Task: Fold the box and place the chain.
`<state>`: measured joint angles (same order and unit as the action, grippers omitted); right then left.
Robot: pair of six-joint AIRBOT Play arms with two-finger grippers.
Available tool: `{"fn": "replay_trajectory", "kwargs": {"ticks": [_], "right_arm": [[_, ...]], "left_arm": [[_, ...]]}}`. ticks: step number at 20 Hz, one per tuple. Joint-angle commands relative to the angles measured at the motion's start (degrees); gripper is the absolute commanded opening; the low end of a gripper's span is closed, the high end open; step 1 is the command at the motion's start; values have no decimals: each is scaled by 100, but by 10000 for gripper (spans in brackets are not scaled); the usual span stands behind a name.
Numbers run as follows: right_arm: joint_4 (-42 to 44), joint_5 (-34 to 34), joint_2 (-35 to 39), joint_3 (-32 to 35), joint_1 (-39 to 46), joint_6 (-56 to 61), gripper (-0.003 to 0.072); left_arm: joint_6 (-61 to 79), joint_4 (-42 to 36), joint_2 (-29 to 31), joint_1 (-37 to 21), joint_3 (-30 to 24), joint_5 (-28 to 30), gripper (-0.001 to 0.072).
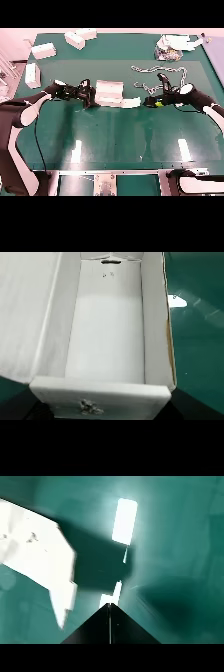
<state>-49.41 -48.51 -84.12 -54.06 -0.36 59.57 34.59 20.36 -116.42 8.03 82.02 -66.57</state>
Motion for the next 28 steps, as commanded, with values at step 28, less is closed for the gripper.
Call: {"fn": "replay_trajectory", "kwargs": {"ticks": [28], "right_arm": [[1462, 697, -234, -455, -1276, -435, 226]], "left_arm": [[-2, 0, 4, 2, 4, 4, 495]]}}
